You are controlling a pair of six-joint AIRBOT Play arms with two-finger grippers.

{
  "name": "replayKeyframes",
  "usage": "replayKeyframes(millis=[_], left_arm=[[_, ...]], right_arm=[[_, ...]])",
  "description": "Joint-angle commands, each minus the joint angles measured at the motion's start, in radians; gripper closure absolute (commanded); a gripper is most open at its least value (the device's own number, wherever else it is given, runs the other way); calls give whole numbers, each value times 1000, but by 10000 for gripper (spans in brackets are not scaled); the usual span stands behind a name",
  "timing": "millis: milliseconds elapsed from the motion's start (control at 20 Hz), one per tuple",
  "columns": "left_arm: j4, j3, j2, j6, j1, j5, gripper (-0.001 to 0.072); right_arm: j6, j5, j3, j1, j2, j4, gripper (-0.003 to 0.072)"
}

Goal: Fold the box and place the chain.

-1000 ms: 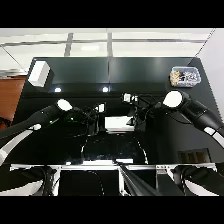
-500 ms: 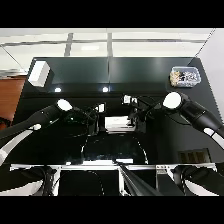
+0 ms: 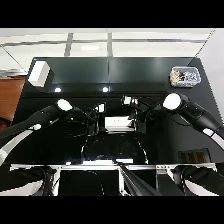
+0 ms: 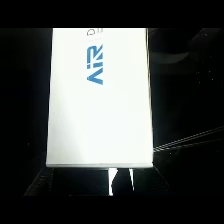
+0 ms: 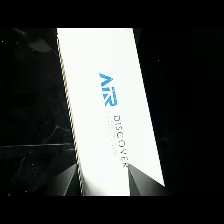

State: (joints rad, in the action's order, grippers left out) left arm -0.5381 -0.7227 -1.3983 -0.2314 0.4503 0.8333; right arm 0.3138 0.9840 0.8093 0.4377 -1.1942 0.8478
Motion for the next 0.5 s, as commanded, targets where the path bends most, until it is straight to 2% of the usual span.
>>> replayKeyframes(millis=[0,450], left_arm=[[0,0,-1,0,1,0,338],[1,0,-1,0,1,0,338]], right_arm=[[4,3,-13,1,-1,2,307],[100,31,-20,0,4,-14,307]])
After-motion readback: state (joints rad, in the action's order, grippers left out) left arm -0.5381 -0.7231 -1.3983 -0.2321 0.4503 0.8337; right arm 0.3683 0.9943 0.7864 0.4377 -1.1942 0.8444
